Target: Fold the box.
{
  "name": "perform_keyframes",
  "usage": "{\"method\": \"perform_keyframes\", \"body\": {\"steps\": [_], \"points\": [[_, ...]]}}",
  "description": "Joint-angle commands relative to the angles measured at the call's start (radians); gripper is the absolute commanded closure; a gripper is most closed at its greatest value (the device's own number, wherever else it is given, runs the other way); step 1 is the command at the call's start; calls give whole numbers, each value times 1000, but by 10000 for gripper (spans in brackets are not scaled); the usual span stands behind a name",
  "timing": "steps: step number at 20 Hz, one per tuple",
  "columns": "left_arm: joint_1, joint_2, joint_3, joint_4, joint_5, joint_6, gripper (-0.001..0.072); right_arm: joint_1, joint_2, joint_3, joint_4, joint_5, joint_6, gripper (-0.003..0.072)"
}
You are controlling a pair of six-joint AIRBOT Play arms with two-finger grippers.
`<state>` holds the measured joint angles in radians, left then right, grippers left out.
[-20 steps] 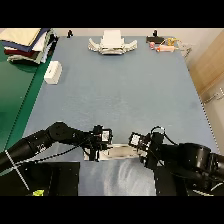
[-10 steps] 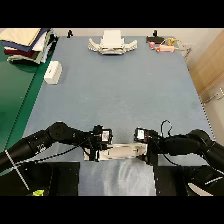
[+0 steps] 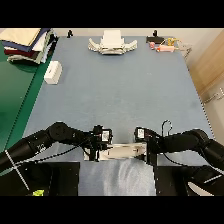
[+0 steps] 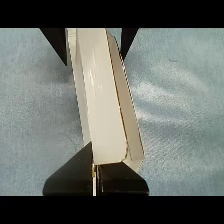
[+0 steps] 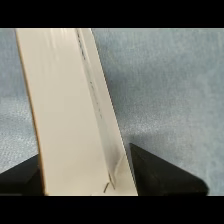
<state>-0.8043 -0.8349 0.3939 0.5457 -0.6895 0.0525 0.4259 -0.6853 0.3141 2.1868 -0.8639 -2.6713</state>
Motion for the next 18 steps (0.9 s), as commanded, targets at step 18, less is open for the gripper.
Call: {"method": "perform_keyframes", "body": {"steps": [18], "points": [[0,0,0,0,0,0,695,-1,-8,-4,-70,-22,-10,42]]}}
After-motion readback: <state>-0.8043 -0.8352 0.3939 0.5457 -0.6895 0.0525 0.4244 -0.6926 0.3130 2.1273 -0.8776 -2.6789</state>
